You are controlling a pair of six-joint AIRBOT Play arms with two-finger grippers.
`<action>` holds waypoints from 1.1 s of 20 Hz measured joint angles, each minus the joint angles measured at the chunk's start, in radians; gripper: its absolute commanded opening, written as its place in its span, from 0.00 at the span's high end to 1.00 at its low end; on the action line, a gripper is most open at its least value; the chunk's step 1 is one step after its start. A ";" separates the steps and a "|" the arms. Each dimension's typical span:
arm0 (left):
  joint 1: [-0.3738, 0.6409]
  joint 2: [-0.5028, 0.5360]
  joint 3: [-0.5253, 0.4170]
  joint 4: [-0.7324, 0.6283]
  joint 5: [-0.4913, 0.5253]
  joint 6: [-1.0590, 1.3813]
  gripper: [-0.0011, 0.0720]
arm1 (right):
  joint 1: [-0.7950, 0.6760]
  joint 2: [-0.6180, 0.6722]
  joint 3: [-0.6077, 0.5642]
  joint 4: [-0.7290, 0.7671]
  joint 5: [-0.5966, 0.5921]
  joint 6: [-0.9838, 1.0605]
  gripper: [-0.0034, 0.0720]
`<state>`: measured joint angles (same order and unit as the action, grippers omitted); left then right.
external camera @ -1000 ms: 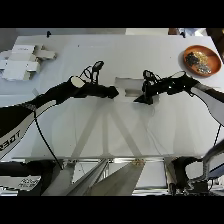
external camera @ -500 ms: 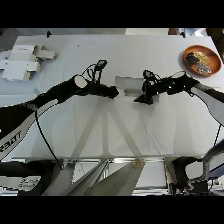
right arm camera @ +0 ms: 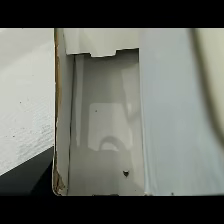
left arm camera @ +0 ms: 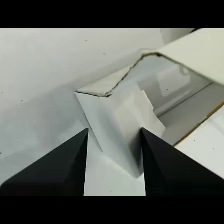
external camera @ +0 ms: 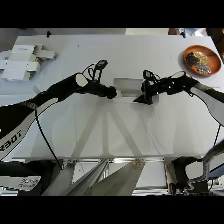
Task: Fold the box and place the chain.
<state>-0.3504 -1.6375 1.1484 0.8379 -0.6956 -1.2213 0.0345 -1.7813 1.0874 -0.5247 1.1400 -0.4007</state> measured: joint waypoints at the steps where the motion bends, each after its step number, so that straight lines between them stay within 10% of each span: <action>1: 0.000 0.000 0.013 0.001 -0.009 -0.006 0.52 | 0.000 0.000 0.000 -0.002 -0.002 0.000 0.36; 22: -0.065 -0.190 0.370 0.301 -0.282 -0.385 0.51 | -0.001 0.000 0.000 -0.003 -0.005 0.000 0.36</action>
<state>-0.4156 -1.8271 1.5188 1.1385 -0.9771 -1.6062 0.0334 -1.7813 1.0874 -0.5274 1.1355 -0.4004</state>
